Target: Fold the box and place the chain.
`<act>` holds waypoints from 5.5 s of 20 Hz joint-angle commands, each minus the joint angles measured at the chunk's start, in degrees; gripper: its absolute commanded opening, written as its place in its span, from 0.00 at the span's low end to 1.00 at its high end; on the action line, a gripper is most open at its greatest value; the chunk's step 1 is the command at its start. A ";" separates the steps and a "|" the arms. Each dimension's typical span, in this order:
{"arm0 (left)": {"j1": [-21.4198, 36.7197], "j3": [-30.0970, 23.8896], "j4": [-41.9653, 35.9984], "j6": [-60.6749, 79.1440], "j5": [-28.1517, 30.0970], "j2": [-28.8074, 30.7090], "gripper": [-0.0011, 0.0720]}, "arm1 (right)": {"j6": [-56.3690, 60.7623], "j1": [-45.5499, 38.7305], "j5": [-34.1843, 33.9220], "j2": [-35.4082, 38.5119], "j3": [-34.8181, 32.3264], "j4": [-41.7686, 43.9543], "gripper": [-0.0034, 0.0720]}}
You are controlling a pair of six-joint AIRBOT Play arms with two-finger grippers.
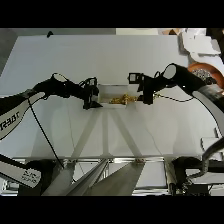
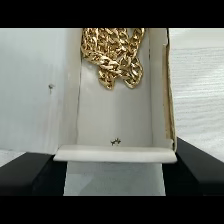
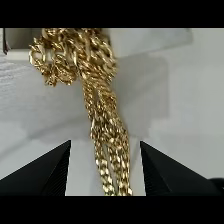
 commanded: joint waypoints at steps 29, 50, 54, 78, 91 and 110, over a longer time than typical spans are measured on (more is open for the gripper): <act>0.02 0.02 -0.02 0.00 0.02 0.00 0.39 | 24.79 11.69 -6.23 15.37 0.00 -3.65 0.05; 0.02 0.02 -0.02 0.00 0.00 0.02 0.39 | 35.43 22.43 -20.87 4.74 0.00 7.21 0.06; 0.02 0.02 -0.02 0.00 0.02 0.02 0.39 | 35.43 22.40 -21.33 4.00 0.00 7.23 0.06; 0.02 0.02 -0.02 0.00 0.02 0.02 0.39 | 18.45 3.10 -7.78 17.68 -10.71 -5.81 0.44; 0.02 0.02 -0.02 0.00 0.02 0.00 0.39 | -10.56 3.02 -11.19 5.09 -10.71 15.30 0.32; 0.02 0.02 -0.02 0.00 0.02 0.00 0.39 | -10.29 3.02 -3.48 5.46 -10.71 18.03 0.06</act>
